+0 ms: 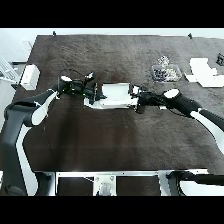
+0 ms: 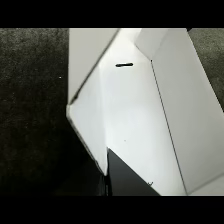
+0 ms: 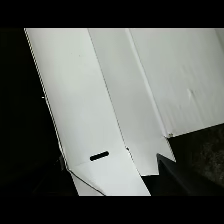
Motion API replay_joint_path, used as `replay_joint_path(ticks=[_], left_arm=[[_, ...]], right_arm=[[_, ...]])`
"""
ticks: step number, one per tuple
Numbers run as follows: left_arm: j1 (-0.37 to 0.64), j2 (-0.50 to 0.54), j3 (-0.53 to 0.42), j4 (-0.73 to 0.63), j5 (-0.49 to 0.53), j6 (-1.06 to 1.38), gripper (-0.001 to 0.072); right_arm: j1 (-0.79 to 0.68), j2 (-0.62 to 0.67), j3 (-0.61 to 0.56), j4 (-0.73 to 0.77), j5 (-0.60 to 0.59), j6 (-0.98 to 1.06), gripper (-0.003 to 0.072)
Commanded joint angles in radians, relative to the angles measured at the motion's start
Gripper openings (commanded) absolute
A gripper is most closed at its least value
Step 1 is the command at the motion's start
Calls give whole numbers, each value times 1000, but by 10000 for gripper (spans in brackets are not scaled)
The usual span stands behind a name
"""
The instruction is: Fold the box and place the chain.
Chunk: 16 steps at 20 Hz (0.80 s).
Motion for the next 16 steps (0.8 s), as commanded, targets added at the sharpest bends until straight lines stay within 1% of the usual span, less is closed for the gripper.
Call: replay_joint_path(ticks=[1, 4, 7, 12, 16], left_arm=[[1, 1, 1, 3, 5, 1, 23], [1, 0, 1, 4, 6, 1, 23], [1, 0, 1, 5, 6, 1, 23], [1, 0, 1, 12, 7, 1, 23], [1, 0, 1, 12, 7, 1, 23]], right_arm=[[-18, -16, 35, 3, 64, -18, 692], [-37, -61, 82, 2, 142, -17, 692], [-54, -78, 114, 2, 149, -26, 692], [-79, -127, 174, -1, 249, -36, 692], [-103, -156, 219, -7, 300, -35, 692]])
